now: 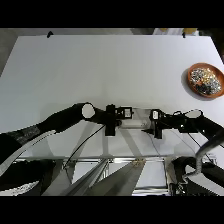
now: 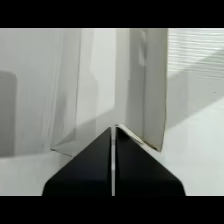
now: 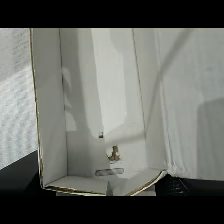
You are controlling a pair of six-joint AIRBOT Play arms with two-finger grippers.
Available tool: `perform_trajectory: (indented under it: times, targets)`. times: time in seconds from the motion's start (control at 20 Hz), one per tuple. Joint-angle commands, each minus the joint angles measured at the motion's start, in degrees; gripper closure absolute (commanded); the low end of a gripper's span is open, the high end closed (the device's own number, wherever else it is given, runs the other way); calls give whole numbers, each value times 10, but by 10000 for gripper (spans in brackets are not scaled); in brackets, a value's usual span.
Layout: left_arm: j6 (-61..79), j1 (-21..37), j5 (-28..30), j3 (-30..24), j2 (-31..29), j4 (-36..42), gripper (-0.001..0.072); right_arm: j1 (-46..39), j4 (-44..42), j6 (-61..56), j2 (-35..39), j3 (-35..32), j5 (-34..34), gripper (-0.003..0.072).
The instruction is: Fold the box and place the chain.
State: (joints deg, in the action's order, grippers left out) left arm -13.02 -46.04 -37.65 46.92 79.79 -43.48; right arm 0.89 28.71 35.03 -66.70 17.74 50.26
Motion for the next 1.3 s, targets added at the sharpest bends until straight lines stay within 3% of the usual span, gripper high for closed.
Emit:
perform_trajectory:
  times: [0.0, 0.3, 0.5, 0.9, 1.25]
  targets:
    - [-140, 20, -64, 0, -56, -60, 705, 0, 0, 0, 0, 0, -1, 170]
    - [-589, 92, -104, 0, -190, -220, 705, 0, 0, 0, 0, 0, -1, 170]
    - [-771, 155, -192, 0, -156, -253, 705, 0, 0, -1, 0, 0, -1, 170]
    - [-781, 119, -165, 0, 4, -136, 705, 0, 0, 0, 0, 0, -1, 170]
    - [-729, 92, -127, 0, 23, -61, 705, 0, 0, 0, 0, 0, -1, 170]
